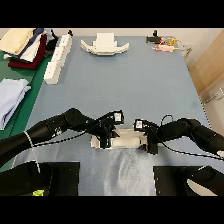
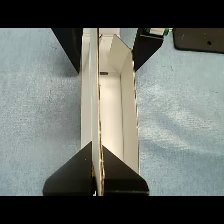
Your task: Fold the box.
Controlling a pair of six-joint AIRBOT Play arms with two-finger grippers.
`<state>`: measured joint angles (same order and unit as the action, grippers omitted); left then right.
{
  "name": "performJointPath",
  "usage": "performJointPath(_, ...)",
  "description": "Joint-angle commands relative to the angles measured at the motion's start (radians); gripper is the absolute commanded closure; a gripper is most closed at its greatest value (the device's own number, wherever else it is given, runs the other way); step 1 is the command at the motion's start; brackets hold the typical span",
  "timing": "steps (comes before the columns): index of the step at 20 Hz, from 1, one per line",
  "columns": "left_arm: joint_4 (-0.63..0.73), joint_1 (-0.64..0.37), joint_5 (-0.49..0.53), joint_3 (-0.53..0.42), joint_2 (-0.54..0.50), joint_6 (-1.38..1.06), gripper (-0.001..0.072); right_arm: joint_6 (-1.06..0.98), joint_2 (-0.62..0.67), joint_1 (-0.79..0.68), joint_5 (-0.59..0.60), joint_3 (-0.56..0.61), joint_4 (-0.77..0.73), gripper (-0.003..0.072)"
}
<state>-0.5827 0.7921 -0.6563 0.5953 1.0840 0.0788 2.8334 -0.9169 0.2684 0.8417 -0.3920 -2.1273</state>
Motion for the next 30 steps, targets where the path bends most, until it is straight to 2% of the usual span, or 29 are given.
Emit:
performJointPath(1, 0.000, -0.001, 0.000, 0.000, 0.000, 0.000, 0.0695, 0.039, 0.002, -0.002, -0.009, 0.018, -0.027, 0.0046)
performJointPath(7, 0.000, -0.001, 0.000, 0.000, 0.000, 0.000, 0.0696, 0.101, 0.001, 0.000, -0.037, 0.028, -0.054, 0.0051)
performJointPath(9, 0.000, -0.001, 0.000, 0.000, 0.000, 0.000, 0.0695, 0.108, 0.000, 0.000, -0.037, 0.031, -0.053, 0.0181)
performJointPath(30, 0.000, -0.001, 0.000, 0.000, 0.000, 0.000, 0.0695, 0.111, 0.002, 0.000, -0.040, 0.034, -0.031, 0.0183)
